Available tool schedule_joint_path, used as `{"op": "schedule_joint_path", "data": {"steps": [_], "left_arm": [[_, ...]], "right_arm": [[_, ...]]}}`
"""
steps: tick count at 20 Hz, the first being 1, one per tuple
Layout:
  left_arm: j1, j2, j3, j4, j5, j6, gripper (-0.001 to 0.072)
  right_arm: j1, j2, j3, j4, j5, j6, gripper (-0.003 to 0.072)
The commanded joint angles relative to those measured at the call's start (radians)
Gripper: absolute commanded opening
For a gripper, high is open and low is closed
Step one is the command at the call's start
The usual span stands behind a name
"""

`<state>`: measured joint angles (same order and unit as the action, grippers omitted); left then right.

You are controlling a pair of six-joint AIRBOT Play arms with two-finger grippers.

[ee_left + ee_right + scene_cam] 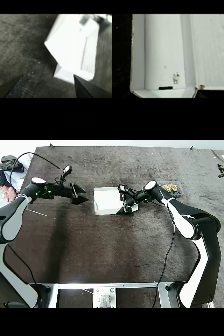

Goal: Fold the box and place the chain.

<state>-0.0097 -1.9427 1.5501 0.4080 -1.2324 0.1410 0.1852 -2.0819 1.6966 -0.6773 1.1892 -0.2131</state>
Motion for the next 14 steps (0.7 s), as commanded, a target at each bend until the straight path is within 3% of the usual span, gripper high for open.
{"op": "schedule_joint_path", "data": {"steps": [1, 8, 14], "left_arm": [[0.001, -0.043, 0.015, 0.034, -0.085, 0.235, 0.072], [-0.079, -0.098, 0.007, 0.025, -0.084, 0.231, 0.072], [-0.087, -0.101, 0.003, 0.031, -0.06, 0.235, 0.072]], "right_arm": [[0.0, 0.0, 0.001, 0.0, 0.0, 0.0, 0.0597], [0.0, 0.0, 0.001, 0.0, 0.001, 0.0, 0.0597], [0.0, 0.0, 0.001, 0.0, 0.0, 0.0, 0.0597]]}}
